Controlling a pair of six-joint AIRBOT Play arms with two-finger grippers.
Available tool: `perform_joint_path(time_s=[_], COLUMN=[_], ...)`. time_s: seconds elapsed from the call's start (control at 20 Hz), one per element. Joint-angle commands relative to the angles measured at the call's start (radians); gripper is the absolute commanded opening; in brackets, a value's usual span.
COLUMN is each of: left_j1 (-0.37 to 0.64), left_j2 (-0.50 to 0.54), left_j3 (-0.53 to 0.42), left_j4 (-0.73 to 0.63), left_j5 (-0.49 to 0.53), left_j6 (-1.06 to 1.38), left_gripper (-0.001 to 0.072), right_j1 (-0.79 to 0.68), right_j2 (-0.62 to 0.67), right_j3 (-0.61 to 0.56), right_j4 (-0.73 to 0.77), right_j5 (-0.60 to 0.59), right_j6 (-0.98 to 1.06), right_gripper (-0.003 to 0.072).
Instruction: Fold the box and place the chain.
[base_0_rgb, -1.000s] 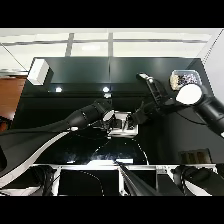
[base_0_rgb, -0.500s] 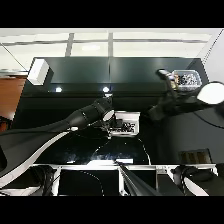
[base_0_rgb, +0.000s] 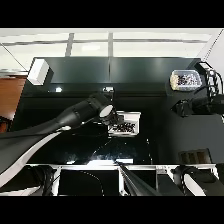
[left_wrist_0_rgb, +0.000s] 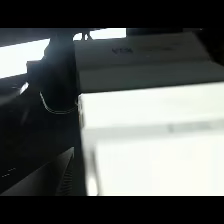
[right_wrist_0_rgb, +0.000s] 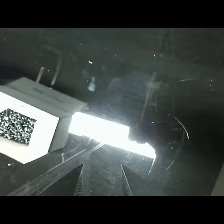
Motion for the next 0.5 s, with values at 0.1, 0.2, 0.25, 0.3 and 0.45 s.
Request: perform_joint_path(time_s=[0.1, 0.2, 0.25, 0.3, 0.45], left_j1=[0.117, 0.241, 0.314, 0.395, 0.595], left_j2=[0.180, 0.261, 0.295, 0.316, 0.302], left_j3=[-0.102, -0.249, -0.326, -0.401, -0.564], left_j4=[0.018, -0.182, -0.381, -0.630, -1.174], left_j5=[-0.103, 0.045, 0.127, 0.165, 0.097], left_j6=[0.347, 0.612, 0.825, 1.086, 1.798], left_gripper=[0.0379, 0.0378, 0.0379, 0.0379, 0.0585], right_j1=[-0.013, -0.013, -0.013, -0.013, -0.013], right_j2=[0.007, 0.007, 0.007, 0.007, 0.007], right_j3=[-0.002, -0.003, -0.005, -0.008, -0.015], right_j4=[-0.013, -0.014, -0.013, -0.013, -0.014], right_j5=[-0.034, -0.055, -0.063, -0.068, -0.083], right_j6=[0.000, 0.000, 0.001, 0.001, 0.001], right_gripper=[0.0308, 0.0308, 0.0308, 0.0308, 0.0308])
